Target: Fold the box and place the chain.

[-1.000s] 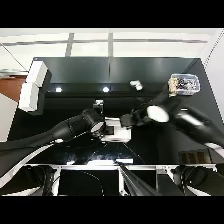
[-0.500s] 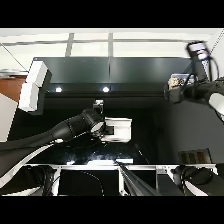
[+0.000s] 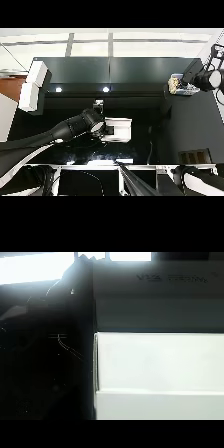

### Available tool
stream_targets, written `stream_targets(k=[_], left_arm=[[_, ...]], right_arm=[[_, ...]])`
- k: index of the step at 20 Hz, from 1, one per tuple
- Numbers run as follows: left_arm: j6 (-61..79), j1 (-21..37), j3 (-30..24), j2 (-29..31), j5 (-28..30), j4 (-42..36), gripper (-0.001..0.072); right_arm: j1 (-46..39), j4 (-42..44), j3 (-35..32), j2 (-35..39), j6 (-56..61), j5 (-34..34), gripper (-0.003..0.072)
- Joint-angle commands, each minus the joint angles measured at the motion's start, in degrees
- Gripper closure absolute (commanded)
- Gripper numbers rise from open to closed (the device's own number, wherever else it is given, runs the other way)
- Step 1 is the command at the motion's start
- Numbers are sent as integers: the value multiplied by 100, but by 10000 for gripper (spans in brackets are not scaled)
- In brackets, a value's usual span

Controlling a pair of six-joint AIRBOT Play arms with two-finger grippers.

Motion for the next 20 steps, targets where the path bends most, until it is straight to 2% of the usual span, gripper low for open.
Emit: stream_targets(k=[1,2,4,7,10,13,20], left_arm=[[2,4,2,0,2,7,680],[2,4,2,0,4,24,680],[2,4,2,0,2,46,680],[2,4,2,0,4,46,680],[2,4,2,0,-2,42,680],[2,4,2,0,4,44,680],[2,4,2,0,4,39,680]], right_arm=[[-411,896,1196,-1386,-249,396,34],[-457,898,1539,-1679,-247,581,57],[-535,813,2162,-2162,-225,938,57],[-750,422,2704,-2555,345,1340,57],[-1032,476,2796,-2704,901,1709,88],[-1172,544,2796,-2876,914,1921,88],[-1204,817,2796,-3189,990,1521,99]])
